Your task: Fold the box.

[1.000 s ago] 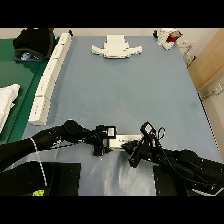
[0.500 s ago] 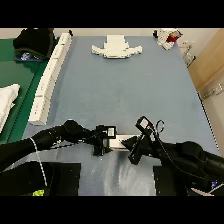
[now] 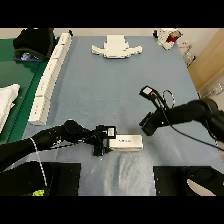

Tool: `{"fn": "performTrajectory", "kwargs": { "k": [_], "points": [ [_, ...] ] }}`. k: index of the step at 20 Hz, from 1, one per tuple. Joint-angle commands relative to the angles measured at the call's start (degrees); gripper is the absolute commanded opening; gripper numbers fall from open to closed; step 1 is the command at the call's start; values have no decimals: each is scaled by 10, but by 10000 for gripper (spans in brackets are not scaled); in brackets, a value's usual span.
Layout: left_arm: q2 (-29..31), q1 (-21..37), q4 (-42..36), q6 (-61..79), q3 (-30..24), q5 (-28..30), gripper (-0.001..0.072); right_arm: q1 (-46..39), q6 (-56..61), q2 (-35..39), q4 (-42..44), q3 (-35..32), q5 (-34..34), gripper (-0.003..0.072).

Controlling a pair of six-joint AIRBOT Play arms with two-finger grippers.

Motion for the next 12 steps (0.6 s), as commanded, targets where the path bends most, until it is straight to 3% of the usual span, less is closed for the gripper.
{"fn": "performTrajectory", "kwargs": {
  "k": [1,5,12],
  "points": [
    [0,0,0,0,0,0,468,-98,-71,-115,40,83,-99,5],
    [0,0,0,0,0,0,468,-110,-49,-184,31,128,-93,6],
    [0,0,0,0,0,0,468,-110,-49,-191,30,130,-68,7]
  ]
}}
